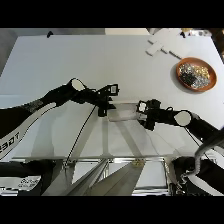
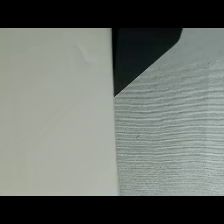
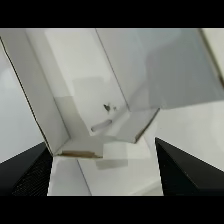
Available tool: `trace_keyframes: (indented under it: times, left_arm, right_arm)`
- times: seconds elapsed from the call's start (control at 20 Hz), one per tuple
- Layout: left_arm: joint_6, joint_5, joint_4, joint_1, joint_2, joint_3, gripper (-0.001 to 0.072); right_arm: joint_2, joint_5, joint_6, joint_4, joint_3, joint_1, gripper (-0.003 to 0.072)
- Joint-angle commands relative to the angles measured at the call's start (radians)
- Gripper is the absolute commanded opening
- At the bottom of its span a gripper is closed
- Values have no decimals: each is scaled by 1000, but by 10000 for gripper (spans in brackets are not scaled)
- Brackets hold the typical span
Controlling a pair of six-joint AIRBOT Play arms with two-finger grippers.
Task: Fold the box and place the chain.
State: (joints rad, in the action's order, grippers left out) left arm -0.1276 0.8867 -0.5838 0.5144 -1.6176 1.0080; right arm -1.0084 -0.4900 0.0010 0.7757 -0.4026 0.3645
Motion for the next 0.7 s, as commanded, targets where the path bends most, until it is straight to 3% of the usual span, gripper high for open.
trace_keyframes:
  times: [0.0, 0.4, 0.65]
  left_arm:
    - [0, 0, 0, 0, 0, 0, 10]
    - [0, 0, 0, 0, 0, 0, 10]
    - [0, 0, 0, 0, 0, 0, 10]
  right_arm:
    - [-41, -25, -262, -222, -1, -11, 693]
    - [-84, -45, -330, -280, -2, -85, 696]
    - [-88, -119, -535, -378, -2, -141, 699]
